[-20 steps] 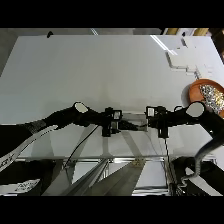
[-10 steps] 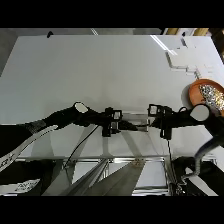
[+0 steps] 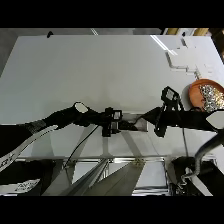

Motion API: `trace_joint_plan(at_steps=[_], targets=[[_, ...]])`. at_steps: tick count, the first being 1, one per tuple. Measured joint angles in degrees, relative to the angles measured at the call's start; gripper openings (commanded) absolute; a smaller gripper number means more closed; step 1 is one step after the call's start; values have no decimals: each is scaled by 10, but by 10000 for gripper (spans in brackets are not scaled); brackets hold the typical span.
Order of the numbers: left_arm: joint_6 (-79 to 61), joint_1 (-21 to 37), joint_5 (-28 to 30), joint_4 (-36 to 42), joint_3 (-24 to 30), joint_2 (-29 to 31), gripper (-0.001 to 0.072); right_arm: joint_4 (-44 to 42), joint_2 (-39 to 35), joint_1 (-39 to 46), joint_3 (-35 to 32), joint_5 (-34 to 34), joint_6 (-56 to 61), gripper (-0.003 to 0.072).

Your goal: Fold the box and place the chain.

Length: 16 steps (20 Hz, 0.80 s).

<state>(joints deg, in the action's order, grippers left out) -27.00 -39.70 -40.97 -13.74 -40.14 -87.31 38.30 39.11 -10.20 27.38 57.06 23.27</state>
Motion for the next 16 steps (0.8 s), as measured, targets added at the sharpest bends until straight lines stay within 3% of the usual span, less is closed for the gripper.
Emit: trace_joint_plan(at_steps=[2,4,6,8,10,14,15,16], targets=[[0,0,0,0,0,0,273,-14,10,-12,0,-4,3,43],[0,0,0,0,0,0,273,-10,18,-32,0,-12,5,210],[0,0,0,0,0,0,273,8,22,-46,2,-17,7,267],[0,0,0,0,0,0,273,34,26,-54,16,-12,19,268],[0,0,0,0,0,0,273,63,37,-57,50,7,33,186],[0,0,0,0,0,0,273,97,81,-61,143,28,46,137],[0,0,0,0,0,0,273,103,97,-61,159,21,47,80],[0,0,0,0,0,0,273,109,114,-61,172,10,49,78]])
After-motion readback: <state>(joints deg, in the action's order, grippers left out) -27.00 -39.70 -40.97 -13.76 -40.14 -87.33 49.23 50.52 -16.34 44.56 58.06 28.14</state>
